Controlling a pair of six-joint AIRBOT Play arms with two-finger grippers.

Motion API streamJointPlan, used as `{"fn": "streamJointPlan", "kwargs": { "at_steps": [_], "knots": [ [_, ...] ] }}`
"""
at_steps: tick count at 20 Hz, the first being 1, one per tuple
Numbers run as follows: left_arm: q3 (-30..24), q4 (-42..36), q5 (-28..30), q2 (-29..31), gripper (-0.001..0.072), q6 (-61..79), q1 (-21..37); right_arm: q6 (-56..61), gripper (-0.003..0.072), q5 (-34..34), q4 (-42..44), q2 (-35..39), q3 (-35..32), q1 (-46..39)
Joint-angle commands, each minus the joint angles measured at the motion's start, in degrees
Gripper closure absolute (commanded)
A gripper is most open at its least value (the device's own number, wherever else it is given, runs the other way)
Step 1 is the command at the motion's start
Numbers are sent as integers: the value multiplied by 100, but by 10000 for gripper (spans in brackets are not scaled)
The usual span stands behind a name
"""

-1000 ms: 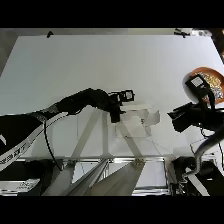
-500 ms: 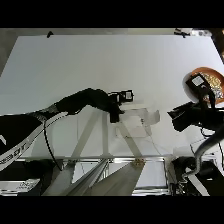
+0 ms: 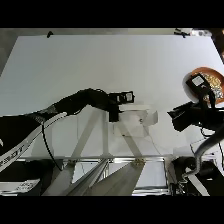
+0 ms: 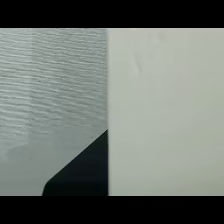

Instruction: Fold the box and place the chain.

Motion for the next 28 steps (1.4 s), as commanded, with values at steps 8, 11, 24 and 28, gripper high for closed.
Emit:
{"fn": "streamJointPlan", "kwargs": {
  "at_steps": [8, 11, 24, 28],
  "knots": [
    [2, 81, -457, -68, 711, -308, -192, 2, 406, -2, 2, 4, 0, 2],
    [2, 79, -439, -72, 710, -686, -190, 2, 406, -4, 0, 4, 0, 2],
    [2, -22, -234, -203, 697, -776, -192, 2, 406, -2, 2, 4, 0, 2],
    [2, -20, -225, -192, 701, -774, -192, 2, 406, -2, 2, 4, 0, 2]
  ]
}}
